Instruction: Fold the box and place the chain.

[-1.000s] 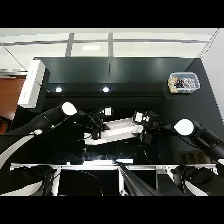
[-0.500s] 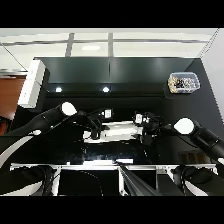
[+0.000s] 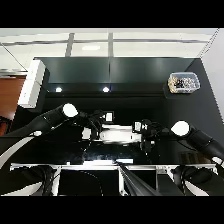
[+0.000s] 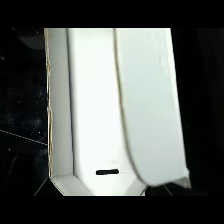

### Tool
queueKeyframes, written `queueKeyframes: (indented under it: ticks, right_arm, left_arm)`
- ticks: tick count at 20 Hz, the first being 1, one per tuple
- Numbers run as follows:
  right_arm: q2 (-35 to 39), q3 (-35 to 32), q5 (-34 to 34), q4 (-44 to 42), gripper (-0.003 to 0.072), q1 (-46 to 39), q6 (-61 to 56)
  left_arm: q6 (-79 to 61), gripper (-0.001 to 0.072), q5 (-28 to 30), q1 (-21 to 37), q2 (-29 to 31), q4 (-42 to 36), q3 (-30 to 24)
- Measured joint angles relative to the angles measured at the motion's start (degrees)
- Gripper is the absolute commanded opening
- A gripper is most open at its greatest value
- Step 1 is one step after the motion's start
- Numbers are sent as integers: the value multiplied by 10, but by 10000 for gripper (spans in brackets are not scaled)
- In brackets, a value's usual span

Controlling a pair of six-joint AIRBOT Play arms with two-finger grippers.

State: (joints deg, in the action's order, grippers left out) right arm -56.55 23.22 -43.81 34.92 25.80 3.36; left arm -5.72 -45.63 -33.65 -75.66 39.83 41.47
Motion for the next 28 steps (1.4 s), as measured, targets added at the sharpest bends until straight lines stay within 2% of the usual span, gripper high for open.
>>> queueKeyframes:
  ticks: [10, 27, 28]
  right_arm:
    - [-52, -4, 22, -62, 629, 0, 97]
    - [-76, -3, 42, -50, 628, 7, 86]
    - [-77, -3, 46, -44, 611, 13, 82]
  left_arm:
    - [1, 29, 5, 0, 0, 0, 0]
    - [20, 30, 4, 0, 0, -3, 0]
    - [20, 30, 4, 0, 0, -3, 0]
